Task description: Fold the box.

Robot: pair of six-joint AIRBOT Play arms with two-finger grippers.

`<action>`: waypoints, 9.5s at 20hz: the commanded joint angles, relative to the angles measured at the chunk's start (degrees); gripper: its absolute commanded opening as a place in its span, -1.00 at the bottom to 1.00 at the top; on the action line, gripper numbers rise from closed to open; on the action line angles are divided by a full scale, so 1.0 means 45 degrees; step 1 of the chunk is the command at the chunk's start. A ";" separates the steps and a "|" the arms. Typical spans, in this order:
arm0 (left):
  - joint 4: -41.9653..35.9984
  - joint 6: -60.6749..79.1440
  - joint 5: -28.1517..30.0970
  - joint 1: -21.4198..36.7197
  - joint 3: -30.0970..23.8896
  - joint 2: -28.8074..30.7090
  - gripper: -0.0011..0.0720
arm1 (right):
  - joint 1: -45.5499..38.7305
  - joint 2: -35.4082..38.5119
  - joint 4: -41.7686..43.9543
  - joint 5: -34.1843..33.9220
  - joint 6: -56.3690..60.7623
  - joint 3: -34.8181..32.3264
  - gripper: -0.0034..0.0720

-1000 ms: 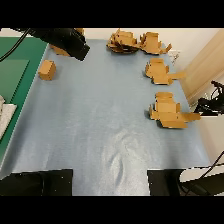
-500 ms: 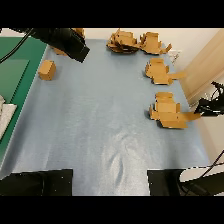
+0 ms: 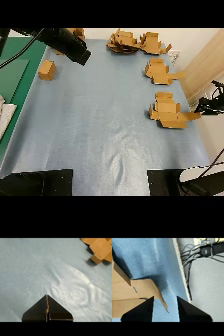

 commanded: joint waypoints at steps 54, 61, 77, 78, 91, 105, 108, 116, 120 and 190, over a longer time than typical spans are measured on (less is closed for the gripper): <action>-0.1778 -0.2414 -0.0738 0.6965 -0.3303 0.2681 -0.94 | 0.8582 -0.0146 1.0146 0.2832 0.0044 -0.3560 -0.90; -0.3847 -0.1491 -0.0262 0.6960 -0.5294 0.1370 -0.15 | 0.8349 0.0403 0.8922 0.2030 0.0724 -0.3560 0.35; -0.9209 0.2074 0.0685 0.4546 -0.0228 -1.0098 0.38 | 0.6737 0.4507 0.4881 0.1044 0.3215 -0.3570 0.35; -0.9636 0.2055 0.0680 0.4527 -0.0024 -1.0477 0.22 | 0.6747 0.4507 0.4886 0.1039 0.3308 -0.3585 0.34; -1.0180 0.2050 0.0408 0.4129 0.0219 -1.1424 0.23 | 0.6771 0.4507 0.4891 0.1064 0.3322 -0.3589 0.34; -1.1934 0.4303 -0.0767 0.3895 0.0219 -1.1526 -0.12 | 0.6766 0.4507 0.4697 0.1059 0.3317 -0.3589 0.34; -1.1948 0.4551 -0.0665 0.3895 0.0219 -1.1579 -0.12 | 0.6766 0.4507 0.4697 0.1064 0.3317 -0.3589 0.33; -1.2104 0.6368 -0.0971 0.3895 0.0219 -1.1696 -0.38 | 0.6766 0.4507 0.4697 0.1059 0.3317 -0.3589 0.33; -1.2653 0.7363 -0.1015 0.3915 0.0219 -1.1691 -0.94 | 0.6766 0.4507 0.4692 0.1064 0.3317 -0.3589 0.33; -1.3032 1.7384 0.0063 0.4979 -0.6742 -0.7106 -0.94 | 1.8637 0.3993 -0.3721 1.0108 -0.3604 -0.7475 0.39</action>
